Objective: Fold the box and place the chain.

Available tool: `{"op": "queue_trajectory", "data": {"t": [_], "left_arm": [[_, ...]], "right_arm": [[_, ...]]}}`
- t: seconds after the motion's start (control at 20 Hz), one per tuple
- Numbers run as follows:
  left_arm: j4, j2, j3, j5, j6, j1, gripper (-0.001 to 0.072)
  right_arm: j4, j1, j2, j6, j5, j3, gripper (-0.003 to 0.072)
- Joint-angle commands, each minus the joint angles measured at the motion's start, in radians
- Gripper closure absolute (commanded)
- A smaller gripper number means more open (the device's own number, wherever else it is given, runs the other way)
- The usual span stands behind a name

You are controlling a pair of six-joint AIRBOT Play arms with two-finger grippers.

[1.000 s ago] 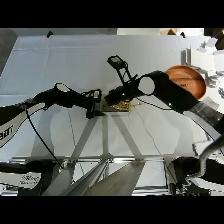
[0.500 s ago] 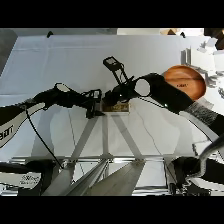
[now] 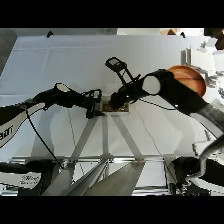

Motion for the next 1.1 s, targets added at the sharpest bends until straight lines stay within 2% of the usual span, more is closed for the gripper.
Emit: {"op": "queue_trajectory", "data": {"t": [0.0,0.25,0.4,0.5,0.65,0.7,0.75,0.95,1.05], "left_arm": [[0.0,0.0,0.0,0.0,0.0,0.0,0.0499],[0.0,0.0,0.0,0.0,0.0,0.0,0.0499],[0.0,0.0,0.0,0.0,0.0,0.0,0.0499],[0.0,0.0,0.0,0.0,0.0,0.0,0.0499],[0.0,0.0,0.0,0.0,0.0,0.0,0.0499],[0.0,0.0,0.0,0.0,0.0,0.0,0.0499],[0.0,0.0,0.0,0.0,0.0,0.0,0.0499],[0.0,0.0,0.0,0.0,0.0,0.0,0.0499],[0.0,0.0,0.0,0.0,0.0,0.0,0.0499]], "right_arm": [[-0.023,-0.018,0.107,-0.172,0.069,-0.017,0.045],[-0.019,-0.138,0.245,-0.454,0.048,-0.235,0.045],[0.063,-0.271,0.229,-0.558,0.044,-0.326,0.045],[0.141,-0.355,0.197,-0.65,0.043,-0.337,0.045],[0.224,-0.423,0.126,-0.895,-0.011,-0.337,0.0448],[0.241,-0.429,0.094,-0.97,-0.021,-0.338,0.0421],[0.248,-0.429,0.056,-1.042,-0.025,-0.338,0.0354],[0.371,-0.429,-0.083,-1.192,-0.028,-0.338,0.0335],[0.439,-0.428,-0.127,-1.303,-0.031,-0.338,0.0271]]}}
